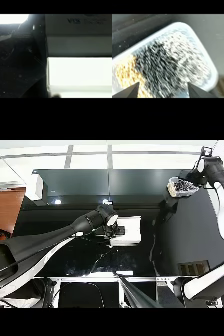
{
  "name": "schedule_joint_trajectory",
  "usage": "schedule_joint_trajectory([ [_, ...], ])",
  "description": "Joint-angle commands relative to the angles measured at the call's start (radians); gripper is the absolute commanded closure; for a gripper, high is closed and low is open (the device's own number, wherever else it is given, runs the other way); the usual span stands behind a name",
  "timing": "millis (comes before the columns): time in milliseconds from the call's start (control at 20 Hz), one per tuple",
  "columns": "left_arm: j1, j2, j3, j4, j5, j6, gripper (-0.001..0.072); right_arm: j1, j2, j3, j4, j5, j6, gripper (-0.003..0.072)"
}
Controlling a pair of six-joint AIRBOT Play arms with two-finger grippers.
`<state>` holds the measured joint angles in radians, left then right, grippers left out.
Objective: Fold the box and place the chain.
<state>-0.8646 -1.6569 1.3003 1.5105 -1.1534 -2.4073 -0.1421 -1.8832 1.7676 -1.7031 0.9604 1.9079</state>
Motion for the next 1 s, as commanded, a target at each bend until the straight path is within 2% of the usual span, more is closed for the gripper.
schedule_joint_trajectory([
  [0,0.001,0.000,0.001,0.000,0.001,0.002,0.0682,-0.043,-0.192,0.217,0.174,0.112,-0.042,0.0068],
  [50,0.001,0.000,0.001,-0.001,0.000,0.002,0.0682,-0.049,-0.211,0.231,0.206,0.108,-0.057,0.0157],
  [200,0.001,0.000,0.001,-0.001,0.000,0.002,0.0682,-0.049,-0.228,0.233,0.199,0.106,-0.100,0.0163],
  [300,0.001,0.000,0.001,-0.001,0.001,0.002,0.0682,-0.051,-0.229,0.233,0.200,0.113,-0.105,0.0346],
  [350,0.001,0.000,0.001,-0.001,0.001,0.002,0.0682,-0.051,-0.228,0.233,0.206,0.125,-0.129,0.0480],
  [400,0.001,0.000,0.001,-0.001,0.001,0.002,0.0682,-0.051,-0.227,0.239,0.211,0.150,-0.171,0.0677],
  [600,0.001,0.000,0.001,-0.003,0.001,0.002,0.0682,-0.048,-0.159,0.282,0.215,0.239,-0.302,0.0667],
  [700,0.001,0.000,0.001,-0.005,0.001,0.002,0.0682,-0.055,-0.066,0.275,0.274,0.267,-0.391,0.0668],
  [800,0.000,0.000,0.001,-0.004,0.001,0.002,0.0682,-0.075,0.047,0.251,0.390,0.240,-0.439,0.0668],
  [950,-0.001,0.000,0.001,-0.004,0.000,0.002,0.0682,-0.085,0.235,0.171,0.472,0.235,-0.486,0.0668],
])
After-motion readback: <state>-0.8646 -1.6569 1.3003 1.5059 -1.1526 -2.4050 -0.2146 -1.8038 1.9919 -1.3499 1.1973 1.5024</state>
